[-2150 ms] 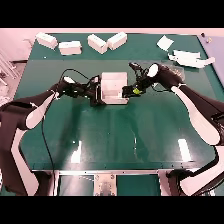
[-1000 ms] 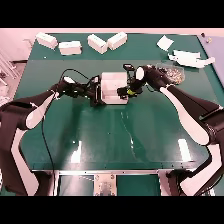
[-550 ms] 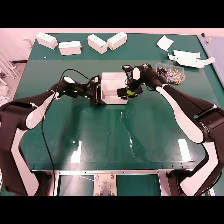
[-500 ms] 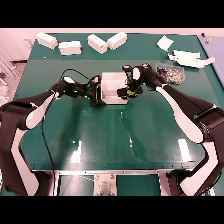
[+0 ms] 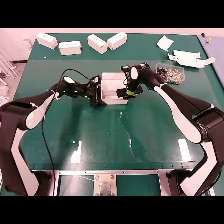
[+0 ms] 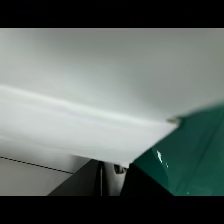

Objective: Fold the box and place the chain.

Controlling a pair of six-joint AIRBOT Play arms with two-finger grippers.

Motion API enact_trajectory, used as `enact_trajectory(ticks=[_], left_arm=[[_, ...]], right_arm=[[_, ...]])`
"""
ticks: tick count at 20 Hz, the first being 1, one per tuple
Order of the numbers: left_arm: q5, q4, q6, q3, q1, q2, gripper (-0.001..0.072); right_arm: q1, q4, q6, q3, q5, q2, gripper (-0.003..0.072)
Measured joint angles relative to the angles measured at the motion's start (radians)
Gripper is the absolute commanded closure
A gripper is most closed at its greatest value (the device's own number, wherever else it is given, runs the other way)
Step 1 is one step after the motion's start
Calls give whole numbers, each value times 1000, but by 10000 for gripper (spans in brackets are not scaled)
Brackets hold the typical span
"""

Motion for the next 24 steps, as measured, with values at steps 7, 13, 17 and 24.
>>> enact_trajectory(ticks=[7, 13, 17, 24], left_arm=[[-3, 4, 5, 0, 0, 0, 245], [8, -2, -1, 0, -1, 0, 245], [7, -2, 0, 0, -1, 0, 245], [6, -1, 0, 0, -1, 0, 244]], right_arm=[[15, -13, -8, 3, 42, -8, 349], [14, -12, -5, 50, 47, -4, 248], [-3, -18, -4, 90, 59, 19, 233], [-62, -139, -18, 107, 71, 137, 235]])
